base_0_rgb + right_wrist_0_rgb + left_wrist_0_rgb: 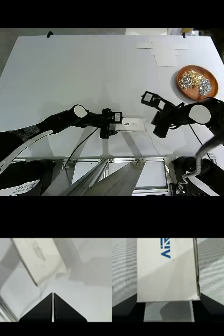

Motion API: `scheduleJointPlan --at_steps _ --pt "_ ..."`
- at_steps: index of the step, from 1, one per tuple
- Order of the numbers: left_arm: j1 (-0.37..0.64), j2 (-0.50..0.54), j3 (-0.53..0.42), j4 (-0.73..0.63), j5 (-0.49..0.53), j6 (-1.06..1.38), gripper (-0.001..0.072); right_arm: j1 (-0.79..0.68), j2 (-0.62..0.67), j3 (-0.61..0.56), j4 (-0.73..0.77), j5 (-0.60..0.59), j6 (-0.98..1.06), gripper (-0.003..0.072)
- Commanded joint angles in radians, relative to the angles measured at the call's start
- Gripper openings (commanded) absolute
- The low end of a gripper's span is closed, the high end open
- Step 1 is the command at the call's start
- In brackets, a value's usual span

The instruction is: Fold the box and place the chain.

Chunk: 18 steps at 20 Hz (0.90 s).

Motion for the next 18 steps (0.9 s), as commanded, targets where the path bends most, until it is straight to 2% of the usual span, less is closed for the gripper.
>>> scheduleJointPlan --at_steps 1,6,9,12,18 --pt "0.0 0.001 0.0 0.0 0.0 0.0 0.0133 -0.058 0.026 0.008 -0.244 0.118 0.351 0.0011" --pt "0.0 0.001 0.0 0.0 0.0 0.0 0.0133 -0.332 0.024 0.006 -0.242 0.137 0.551 0.0013" --pt "0.0 0.001 0.0 0.0 0.0 0.0 0.0133 -0.443 0.023 0.006 -0.24 0.18 0.562 0.0014" --pt "0.0 0.001 0.0 0.0 0.0 0.0 0.0133 -0.469 0.023 0.006 -0.234 0.262 0.563 0.0014" --pt "0.0 0.005 0.0 -0.004 0.023 -0.001 0.0129 -0.469 0.023 0.006 -0.234 0.263 0.563 0.0014"
